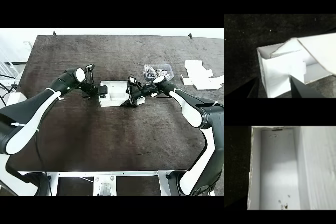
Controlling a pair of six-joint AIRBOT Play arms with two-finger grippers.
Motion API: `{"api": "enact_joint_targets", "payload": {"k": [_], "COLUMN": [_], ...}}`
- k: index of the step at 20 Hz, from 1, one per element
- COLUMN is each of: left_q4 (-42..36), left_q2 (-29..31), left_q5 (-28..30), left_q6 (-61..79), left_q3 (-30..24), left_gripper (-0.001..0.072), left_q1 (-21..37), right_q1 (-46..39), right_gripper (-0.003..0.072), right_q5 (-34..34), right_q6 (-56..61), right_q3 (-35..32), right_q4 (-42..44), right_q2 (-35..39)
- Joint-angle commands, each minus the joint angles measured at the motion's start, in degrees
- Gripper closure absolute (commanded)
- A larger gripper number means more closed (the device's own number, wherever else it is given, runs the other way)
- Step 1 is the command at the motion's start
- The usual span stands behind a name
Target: Fold the box and place the chain.
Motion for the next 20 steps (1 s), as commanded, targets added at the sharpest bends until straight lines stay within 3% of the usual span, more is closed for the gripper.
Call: {"api": "enact_joint_targets", "payload": {"k": [1,7,20], "left_q4": [1.2,3.1,7.3], "left_q2": [-0.2,-4.1,-4.3], "left_q5": [1.3,-3.6,-5.0], "left_q6": [-2.3,-4.7,-7.6], "left_q3": [0.2,7.0,7.3], "left_gripper": [0.0256,0.0256,0.0256], "left_q1": [-1.1,-2.0,-2.0], "right_q1": [0.0,0.0,0.0], "right_gripper": [0.0099,0.0099,0.0099], "right_q5": [0.1,0.1,0.1], "right_q6": [-0.1,-0.1,-0.1], "right_q3": [0.0,0.0,0.0], "right_q4": [0.0,0.0,0.0], "right_q2": [0.0,0.0,0.0]}}
